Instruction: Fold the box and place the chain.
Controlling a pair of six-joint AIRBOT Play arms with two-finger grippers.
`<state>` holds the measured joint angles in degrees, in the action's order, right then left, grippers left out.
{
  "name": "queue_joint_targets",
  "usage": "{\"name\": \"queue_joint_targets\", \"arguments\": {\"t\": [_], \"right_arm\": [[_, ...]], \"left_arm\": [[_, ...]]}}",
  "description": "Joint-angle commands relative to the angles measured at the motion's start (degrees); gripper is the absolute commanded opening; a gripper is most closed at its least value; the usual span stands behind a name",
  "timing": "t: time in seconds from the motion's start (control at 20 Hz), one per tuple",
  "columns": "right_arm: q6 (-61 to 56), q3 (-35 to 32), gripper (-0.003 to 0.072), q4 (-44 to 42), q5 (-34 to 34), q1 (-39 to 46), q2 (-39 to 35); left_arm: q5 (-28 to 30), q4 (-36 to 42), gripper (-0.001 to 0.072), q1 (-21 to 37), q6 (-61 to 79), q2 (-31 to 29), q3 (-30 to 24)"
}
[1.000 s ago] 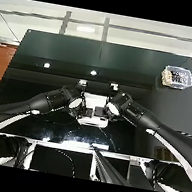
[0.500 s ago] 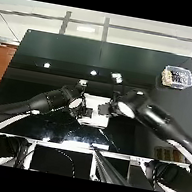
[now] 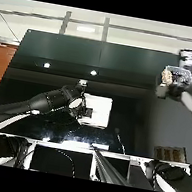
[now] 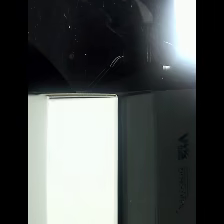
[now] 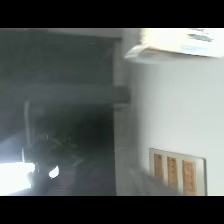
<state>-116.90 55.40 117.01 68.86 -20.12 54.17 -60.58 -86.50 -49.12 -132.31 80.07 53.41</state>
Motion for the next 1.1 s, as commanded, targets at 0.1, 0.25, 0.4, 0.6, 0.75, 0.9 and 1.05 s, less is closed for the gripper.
{"name": "queue_joint_targets", "arguments": {"t": [0.1,0.25,0.4,0.6,0.75,0.9,1.05], "right_arm": [[1.9,-1.8,0.0703,-8.1,-20.4,20.4,5.5],[1.9,7.5,0.0702,-17.0,-22.4,25.2,16.6],[-0.2,22.2,0.0700,-28.5,-14.1,30.1,30.5],[-7.3,35.6,0.0617,-35.6,-5.6,33.6,43.3],[-12.7,38.3,0.0552,-35.8,-7.6,33.7,47.2],[-13.6,40.9,0.0471,-37.2,-8.1,33.7,50.6],[-15.0,41.0,0.0470,-37.7,-9.6,33.7,52.2]], "left_arm": [[0.2,0.0,0.0033,0.0,0.0,0.0,0.0],[-0.1,0.1,0.0033,0.0,0.0,0.0,0.0],[-0.2,0.2,0.0032,0.0,0.0,0.0,0.0],[-0.1,0.1,0.0033,0.0,0.1,0.0,0.0],[-0.4,0.0,0.0032,0.0,0.1,0.0,0.0],[-0.9,0.0,0.0033,0.0,0.1,0.0,0.0],[-1.5,0.0,0.0033,0.0,0.1,0.0,0.0]]}}
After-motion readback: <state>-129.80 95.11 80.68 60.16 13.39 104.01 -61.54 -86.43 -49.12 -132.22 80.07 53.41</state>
